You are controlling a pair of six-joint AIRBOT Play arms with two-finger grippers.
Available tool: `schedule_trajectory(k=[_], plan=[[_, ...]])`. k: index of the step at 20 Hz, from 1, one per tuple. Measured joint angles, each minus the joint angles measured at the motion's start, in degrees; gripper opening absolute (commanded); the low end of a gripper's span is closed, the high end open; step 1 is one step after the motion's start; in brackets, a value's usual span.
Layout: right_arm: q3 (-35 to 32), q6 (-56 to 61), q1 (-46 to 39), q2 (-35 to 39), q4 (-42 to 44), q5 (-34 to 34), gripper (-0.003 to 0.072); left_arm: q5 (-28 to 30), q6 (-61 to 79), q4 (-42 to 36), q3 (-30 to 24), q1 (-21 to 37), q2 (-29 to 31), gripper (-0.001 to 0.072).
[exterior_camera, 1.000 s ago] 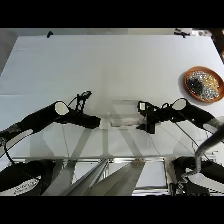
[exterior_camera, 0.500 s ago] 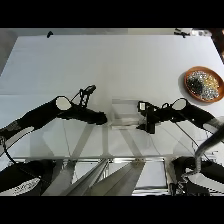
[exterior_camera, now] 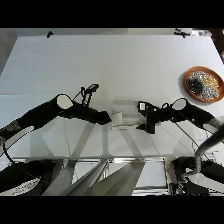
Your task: Fold the box and place the chain.
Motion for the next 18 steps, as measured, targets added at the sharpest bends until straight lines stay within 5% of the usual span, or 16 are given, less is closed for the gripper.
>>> schedule_trajectory(k=[17,18], plan=[[-0.02,0.26,0.0,0.0,0.35,0.07,0.0341,-3.13,-0.02,4.5,0.09,1.46,1.77,0.0309],[-0.02,0.24,0.0,0.0,0.37,0.07,0.0341,-3.17,-0.02,4.5,0.09,1.51,1.81,0.0242]])
